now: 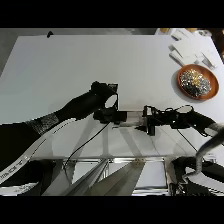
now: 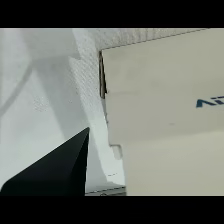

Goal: Fold the box and place the chain.

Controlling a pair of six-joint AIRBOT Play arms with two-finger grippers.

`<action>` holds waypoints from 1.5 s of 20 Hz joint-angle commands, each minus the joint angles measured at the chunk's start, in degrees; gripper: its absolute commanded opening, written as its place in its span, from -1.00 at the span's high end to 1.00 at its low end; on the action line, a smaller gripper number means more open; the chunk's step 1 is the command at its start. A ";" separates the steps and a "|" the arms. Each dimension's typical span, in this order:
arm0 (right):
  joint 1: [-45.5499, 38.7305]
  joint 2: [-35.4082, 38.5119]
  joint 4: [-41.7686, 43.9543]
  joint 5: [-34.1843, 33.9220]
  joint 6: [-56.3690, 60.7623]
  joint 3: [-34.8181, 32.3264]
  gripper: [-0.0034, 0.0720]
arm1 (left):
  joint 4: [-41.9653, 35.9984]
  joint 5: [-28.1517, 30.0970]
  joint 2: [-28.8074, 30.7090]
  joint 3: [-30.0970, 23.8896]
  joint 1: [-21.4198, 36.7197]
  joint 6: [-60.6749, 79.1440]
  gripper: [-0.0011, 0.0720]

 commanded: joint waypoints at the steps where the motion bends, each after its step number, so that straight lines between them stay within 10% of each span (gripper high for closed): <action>1: 0.02 0.00 0.00 0.02 0.00 0.07 -0.30 | 1.20 0.76 -1.84 0.15 -1.01 -0.90 0.03; 13: 0.02 0.00 0.00 0.02 0.00 0.07 -0.30 | 4.70 6.32 -4.68 0.15 -2.82 -7.96 0.23; 17: 0.02 0.02 0.00 0.02 0.00 0.07 -0.30 | 4.76 5.11 -4.79 0.15 -2.80 -7.91 0.81; 21: 0.02 0.02 0.02 0.02 0.00 0.07 -0.30 | 4.81 3.48 -4.70 0.15 -2.75 -7.89 0.87; 24: 0.02 0.02 0.02 0.02 0.00 0.07 -0.30 | 4.72 2.82 -3.56 0.15 -2.47 -6.84 -0.25; 30: 0.02 0.02 0.00 0.00 0.00 0.07 -0.30 | 5.53 1.81 1.55 0.13 -0.52 0.55 -0.27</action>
